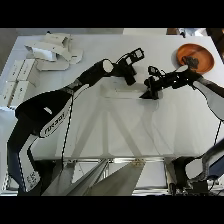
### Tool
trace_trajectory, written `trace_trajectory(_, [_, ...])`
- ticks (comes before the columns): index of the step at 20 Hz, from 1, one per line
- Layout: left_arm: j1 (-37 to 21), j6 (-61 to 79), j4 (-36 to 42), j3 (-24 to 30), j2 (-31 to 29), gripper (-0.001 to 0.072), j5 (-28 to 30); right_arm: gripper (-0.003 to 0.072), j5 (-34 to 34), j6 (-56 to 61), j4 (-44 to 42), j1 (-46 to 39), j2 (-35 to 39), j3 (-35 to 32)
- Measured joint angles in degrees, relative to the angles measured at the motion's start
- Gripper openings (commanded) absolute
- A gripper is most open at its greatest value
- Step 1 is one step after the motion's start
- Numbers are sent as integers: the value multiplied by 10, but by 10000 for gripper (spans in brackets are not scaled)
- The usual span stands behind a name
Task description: Fold the box and place the chain.
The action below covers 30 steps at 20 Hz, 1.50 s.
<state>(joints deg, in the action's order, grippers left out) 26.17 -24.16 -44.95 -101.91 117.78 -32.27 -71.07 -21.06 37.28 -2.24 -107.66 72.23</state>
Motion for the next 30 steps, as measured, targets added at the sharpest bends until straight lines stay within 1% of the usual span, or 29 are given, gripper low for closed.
trace_trajectory(6, [1, -38, -37, 0, 8, 8, 3, 439, 0, 0, 0, 0, 0, 0])
trace_trajectory(11, [-4, -46, -48, 0, -23, 8, -16, 439, 0, 0, 0, 0, 0, 0])
trace_trajectory(18, [-37, -69, -61, 0, -89, 9, -149, 439, 0, 0, 0, 0, 0, 0])
trace_trajectory(20, [-44, -70, -86, 0, -112, 8, -175, 439, 0, 0, 0, 0, 0, 0])
trace_trajectory(23, [-49, -64, -150, 1, -143, 8, -213, 439, 0, 0, 0, 0, 0, 0])
trace_trajectory(25, [-51, -42, -178, 19, -160, 11, -232, 439, 0, 0, 0, 0, 0, 0])
trace_trajectory(26, [-52, -24, -188, 39, -171, 13, -234, 439, 0, 0, 0, 0, 0, 0])
trace_trajectory(27, [-52, -3, -195, 64, -182, 38, -232, 439, 0, 0, 0, 0, 0, 0])
trace_trajectory(28, [-52, 22, -200, 95, -194, 173, -225, 439, 0, 0, 0, 0, 0, 0])
trace_trajectory(29, [-51, 50, -203, 132, -209, 346, -209, 439, 0, 0, 0, 0, 0, 0])
trace_trajectory(30, [-51, 79, -205, 168, -223, 543, -189, 439, 0, 0, 0, 0, 0, 0])
